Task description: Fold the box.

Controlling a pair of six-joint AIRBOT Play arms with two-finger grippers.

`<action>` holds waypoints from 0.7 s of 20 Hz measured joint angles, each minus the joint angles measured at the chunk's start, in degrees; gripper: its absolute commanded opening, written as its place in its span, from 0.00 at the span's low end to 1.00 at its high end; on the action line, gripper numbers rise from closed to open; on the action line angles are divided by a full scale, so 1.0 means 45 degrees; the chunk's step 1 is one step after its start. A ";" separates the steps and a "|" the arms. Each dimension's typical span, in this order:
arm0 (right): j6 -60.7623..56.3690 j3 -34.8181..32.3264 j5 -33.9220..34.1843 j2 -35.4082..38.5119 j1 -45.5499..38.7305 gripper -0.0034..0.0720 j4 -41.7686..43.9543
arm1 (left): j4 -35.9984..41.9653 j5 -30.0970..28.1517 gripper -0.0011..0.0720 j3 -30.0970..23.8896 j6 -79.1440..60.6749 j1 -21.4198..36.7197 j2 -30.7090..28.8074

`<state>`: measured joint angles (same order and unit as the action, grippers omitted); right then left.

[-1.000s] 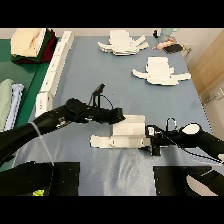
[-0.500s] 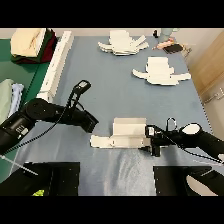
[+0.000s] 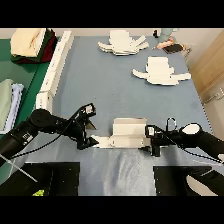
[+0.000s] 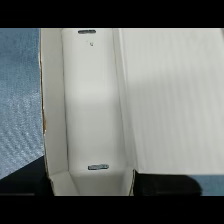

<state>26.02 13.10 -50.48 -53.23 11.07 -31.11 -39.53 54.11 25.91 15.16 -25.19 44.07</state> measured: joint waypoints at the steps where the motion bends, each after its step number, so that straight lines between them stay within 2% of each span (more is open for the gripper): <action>1: 0.0000 0.0000 0.0005 0.0000 0.0000 0.65 0.0005 | 0.0267 -0.0238 0.96 -0.0214 -0.0627 -0.0170 0.0223; 8: 0.0000 0.0000 0.0005 0.0000 0.0000 0.65 0.0005 | 0.2419 -0.2594 0.96 -0.0631 -0.4148 -0.1957 0.2501; 9: 0.0000 0.0000 0.0005 0.0000 0.0000 0.65 0.0005 | 0.2803 -0.2871 0.91 -0.0597 -0.4483 -0.2157 0.2793; 11: 0.0000 0.0000 0.0005 0.0000 0.0000 0.65 0.0005 | 0.3410 -0.3429 0.48 -0.0520 -0.4940 -0.2467 0.3303; 12: 0.0000 0.0000 0.0010 0.0000 0.0000 0.65 0.0005 | 0.3619 -0.3551 0.41 -0.0491 -0.5105 -0.2608 0.3483; 14: 0.0005 0.0000 0.0005 0.0000 0.0000 0.65 -0.0005 | 0.3891 -0.3745 0.41 -0.0442 -0.5294 -0.2837 0.3711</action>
<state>26.04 13.10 -50.46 -53.23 11.07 -31.14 -22.02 37.26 23.92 -8.67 -37.95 60.77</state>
